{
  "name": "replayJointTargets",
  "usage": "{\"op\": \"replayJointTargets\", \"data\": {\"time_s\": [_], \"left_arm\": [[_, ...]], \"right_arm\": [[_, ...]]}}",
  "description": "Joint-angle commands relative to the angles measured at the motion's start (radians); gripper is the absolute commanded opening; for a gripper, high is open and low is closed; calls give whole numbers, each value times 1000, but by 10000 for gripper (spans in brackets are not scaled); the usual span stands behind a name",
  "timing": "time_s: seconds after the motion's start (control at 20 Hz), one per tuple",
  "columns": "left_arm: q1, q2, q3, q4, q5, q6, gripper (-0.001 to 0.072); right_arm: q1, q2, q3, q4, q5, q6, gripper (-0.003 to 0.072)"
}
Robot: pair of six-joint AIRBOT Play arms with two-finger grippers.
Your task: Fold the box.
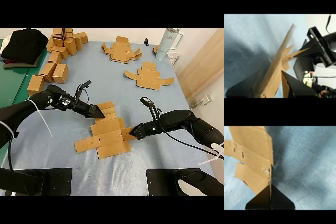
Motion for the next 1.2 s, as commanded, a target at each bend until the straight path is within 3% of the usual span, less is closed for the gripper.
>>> {"op": "replayJointTargets", "data": {"time_s": [0.0,0.15,0.2,0.35,0.4,0.5,0.55,0.7,0.95,1.15], "left_arm": [[1,-50,15,-46,-99,86,109],[1,-56,16,-46,-90,95,92],[1,-56,16,-45,-95,100,16],[1,-56,16,-47,-100,108,16],[0,-56,15,-47,-101,109,16],[-3,-56,16,-52,-102,106,17],[-4,-56,16,-72,-100,110,16],[-28,-51,56,-96,-75,197,11],[-187,40,63,-21,128,374,11],[-273,45,63,47,182,522,11]], "right_arm": [[1,1,0,-1,2,1,4],[1,1,0,-3,2,1,4],[1,1,0,-5,2,1,4],[1,1,0,-5,6,2,8],[1,1,0,-5,16,8,65],[0,1,0,-19,58,35,350],[-1,1,1,-42,90,52,372],[-15,1,16,-182,176,204,371],[-138,3,113,-456,176,566,358],[-216,3,150,-476,203,679,358]]}}
